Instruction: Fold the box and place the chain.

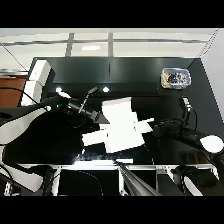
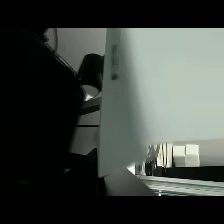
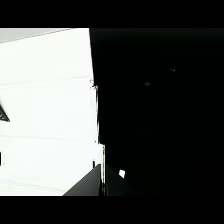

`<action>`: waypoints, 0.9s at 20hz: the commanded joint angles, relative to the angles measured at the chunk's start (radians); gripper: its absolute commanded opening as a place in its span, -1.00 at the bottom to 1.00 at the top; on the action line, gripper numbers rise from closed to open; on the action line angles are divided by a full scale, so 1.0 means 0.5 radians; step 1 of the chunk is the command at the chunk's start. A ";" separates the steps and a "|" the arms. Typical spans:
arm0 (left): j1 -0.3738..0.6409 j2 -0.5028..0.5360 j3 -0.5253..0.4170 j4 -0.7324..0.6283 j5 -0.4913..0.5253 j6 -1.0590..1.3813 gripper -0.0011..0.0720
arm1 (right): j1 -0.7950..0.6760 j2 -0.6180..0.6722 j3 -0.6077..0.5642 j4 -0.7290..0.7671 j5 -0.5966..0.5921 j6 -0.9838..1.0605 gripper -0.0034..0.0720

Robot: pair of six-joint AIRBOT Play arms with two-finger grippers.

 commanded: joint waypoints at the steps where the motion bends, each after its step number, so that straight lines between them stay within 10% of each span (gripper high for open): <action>1: 0.001 -0.002 0.048 0.024 -0.044 0.051 -0.88 | -0.001 0.001 0.000 -0.056 0.014 0.002 0.27; 2: 0.001 -0.001 0.067 0.025 -0.064 0.056 -0.88 | -0.019 0.001 0.015 -0.098 0.031 0.002 0.75; 8: -0.027 0.178 0.150 0.217 -0.005 0.143 -0.90 | -0.312 0.001 0.578 -0.858 0.471 -0.029 0.75; 14: -0.218 0.767 -0.285 -0.097 0.713 0.982 -0.90 | -0.326 -0.011 0.681 -1.012 0.600 -0.075 0.75; 18: -0.359 0.852 -0.467 0.405 0.972 1.538 -0.90 | -0.276 -0.050 0.680 -0.999 0.636 -0.269 0.75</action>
